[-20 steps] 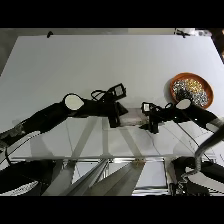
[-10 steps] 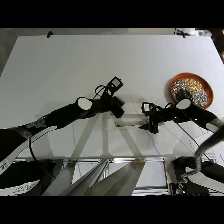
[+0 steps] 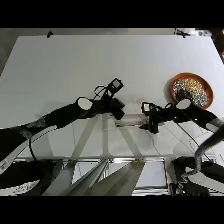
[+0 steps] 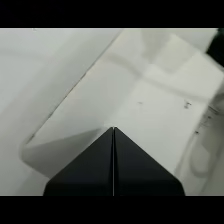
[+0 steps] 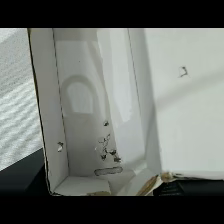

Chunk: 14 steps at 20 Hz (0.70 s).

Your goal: Fold the box and place the chain.

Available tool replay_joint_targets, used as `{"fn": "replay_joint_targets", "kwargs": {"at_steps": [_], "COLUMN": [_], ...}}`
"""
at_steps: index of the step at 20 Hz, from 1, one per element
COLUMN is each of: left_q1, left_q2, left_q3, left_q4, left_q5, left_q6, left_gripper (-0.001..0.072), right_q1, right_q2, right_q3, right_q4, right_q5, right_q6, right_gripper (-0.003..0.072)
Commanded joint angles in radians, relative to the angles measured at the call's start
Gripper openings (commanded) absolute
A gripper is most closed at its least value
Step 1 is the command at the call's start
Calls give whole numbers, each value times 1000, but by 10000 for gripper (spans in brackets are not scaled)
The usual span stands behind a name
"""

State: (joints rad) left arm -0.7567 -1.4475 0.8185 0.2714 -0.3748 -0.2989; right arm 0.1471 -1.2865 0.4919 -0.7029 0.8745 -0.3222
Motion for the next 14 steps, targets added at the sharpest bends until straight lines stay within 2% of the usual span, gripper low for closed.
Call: {"fn": "replay_joint_targets", "kwargs": {"at_steps": [1, 7, 10, 11, 12, 14], "left_q1": [19, 138, 151, 144, 137, 129], "left_q2": [75, 261, 262, 246, 226, 180], "left_q3": [0, 0, 0, 0, 0, 0], "left_q4": [153, 472, 641, 682, 712, 731], "left_q5": [-114, -350, -494, -526, -534, -519], "left_q6": [-4, -116, -112, -108, -108, -89], "left_gripper": [10, 5, 25, 89, 196, 294], "right_q1": [0, 0, 0, 0, 0, 0], "right_q2": [0, 0, 0, 0, 0, 0], "right_q3": [0, 0, 0, 0, 0, 0], "right_q4": [0, 0, 0, 0, 0, 0], "right_q5": [0, 0, 0, 0, 0, 0], "right_q6": [0, 0, 0, 0, 0, 0], "right_gripper": [414, 414, 414, 414, 414, 414]}}
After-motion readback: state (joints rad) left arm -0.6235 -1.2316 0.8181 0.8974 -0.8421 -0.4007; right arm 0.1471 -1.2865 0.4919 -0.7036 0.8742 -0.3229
